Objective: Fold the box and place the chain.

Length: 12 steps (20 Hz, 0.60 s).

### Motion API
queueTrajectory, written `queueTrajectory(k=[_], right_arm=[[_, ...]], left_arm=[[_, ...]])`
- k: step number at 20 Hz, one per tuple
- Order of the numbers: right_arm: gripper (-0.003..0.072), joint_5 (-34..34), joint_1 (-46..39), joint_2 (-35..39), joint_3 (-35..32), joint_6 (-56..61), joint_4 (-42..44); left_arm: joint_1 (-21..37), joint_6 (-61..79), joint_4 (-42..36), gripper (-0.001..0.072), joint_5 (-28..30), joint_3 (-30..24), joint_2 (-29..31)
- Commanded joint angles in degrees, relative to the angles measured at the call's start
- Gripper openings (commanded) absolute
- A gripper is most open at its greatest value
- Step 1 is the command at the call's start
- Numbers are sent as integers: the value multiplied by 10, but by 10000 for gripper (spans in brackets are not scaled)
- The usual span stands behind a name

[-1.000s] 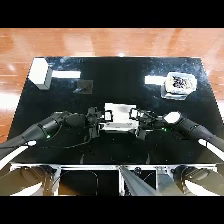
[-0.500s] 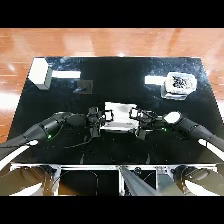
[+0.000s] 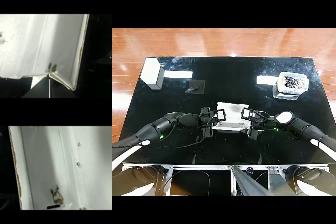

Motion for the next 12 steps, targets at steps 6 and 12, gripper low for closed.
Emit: queueTrajectory(k=[6,12], right_arm=[[568,0,0,0,0,1,0],[568,0,0,0,0,0,0]], left_arm=[[-5,2,-13,54,23,13,-8],[-5,2,-12,124,14,37,-38]])
